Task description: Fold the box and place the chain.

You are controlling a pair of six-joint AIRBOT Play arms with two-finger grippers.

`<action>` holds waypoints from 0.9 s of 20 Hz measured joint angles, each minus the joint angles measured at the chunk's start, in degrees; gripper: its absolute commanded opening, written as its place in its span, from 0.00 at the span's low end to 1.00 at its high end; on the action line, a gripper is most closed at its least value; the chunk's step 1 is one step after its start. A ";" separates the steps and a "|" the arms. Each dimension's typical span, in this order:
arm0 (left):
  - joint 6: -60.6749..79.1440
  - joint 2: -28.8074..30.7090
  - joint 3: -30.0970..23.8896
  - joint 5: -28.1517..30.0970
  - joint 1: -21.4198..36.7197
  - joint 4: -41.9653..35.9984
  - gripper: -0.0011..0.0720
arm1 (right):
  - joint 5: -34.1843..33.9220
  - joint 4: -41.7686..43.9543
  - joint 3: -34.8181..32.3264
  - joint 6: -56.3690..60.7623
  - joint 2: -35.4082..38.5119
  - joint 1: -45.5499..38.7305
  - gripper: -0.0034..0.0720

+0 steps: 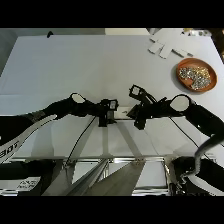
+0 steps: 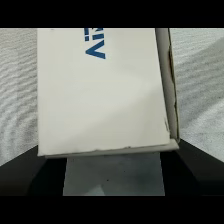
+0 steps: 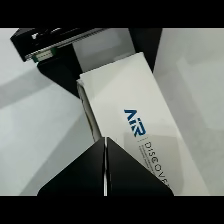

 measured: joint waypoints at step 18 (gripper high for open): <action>-0.04 0.00 0.00 0.07 0.00 -0.02 0.39 | 0.55 11.56 -4.39 -10.01 -6.99 -2.89 0.06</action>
